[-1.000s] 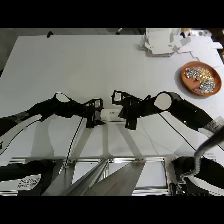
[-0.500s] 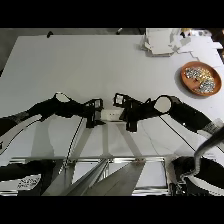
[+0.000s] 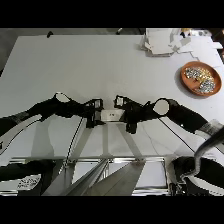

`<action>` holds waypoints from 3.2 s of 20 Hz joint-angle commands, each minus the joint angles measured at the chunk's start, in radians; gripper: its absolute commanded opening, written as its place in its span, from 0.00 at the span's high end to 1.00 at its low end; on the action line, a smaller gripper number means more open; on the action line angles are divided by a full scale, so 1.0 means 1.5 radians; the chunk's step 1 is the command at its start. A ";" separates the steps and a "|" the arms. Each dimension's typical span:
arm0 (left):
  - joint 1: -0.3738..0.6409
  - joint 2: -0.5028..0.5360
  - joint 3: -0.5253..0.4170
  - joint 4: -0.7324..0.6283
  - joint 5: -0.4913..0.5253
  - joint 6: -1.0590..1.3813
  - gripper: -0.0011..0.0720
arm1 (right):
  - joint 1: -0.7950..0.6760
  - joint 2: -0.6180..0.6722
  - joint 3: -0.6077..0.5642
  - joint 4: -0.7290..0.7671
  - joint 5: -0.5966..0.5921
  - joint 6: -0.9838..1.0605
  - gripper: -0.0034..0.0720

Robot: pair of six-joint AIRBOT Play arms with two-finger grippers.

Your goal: Fold the box and place the chain.

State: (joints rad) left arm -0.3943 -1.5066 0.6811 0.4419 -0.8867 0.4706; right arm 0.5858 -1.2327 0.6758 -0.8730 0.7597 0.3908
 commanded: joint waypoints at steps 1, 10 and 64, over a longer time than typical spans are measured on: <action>0.000 0.001 0.000 0.000 0.000 0.000 0.71 | 0.001 -0.016 -0.003 -0.006 0.002 0.000 0.93; 0.000 0.001 0.000 0.000 0.000 0.000 0.71 | 0.000 0.107 -0.002 -0.014 -0.027 0.010 0.93; 0.383 0.395 0.000 0.067 0.099 -0.294 0.98 | -0.280 0.399 -0.002 -0.345 0.503 0.752 0.92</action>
State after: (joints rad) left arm 0.0319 -1.0195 0.6800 0.4961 -0.8070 0.1551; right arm 0.1669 -0.6346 0.6727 -1.3911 1.5146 1.5181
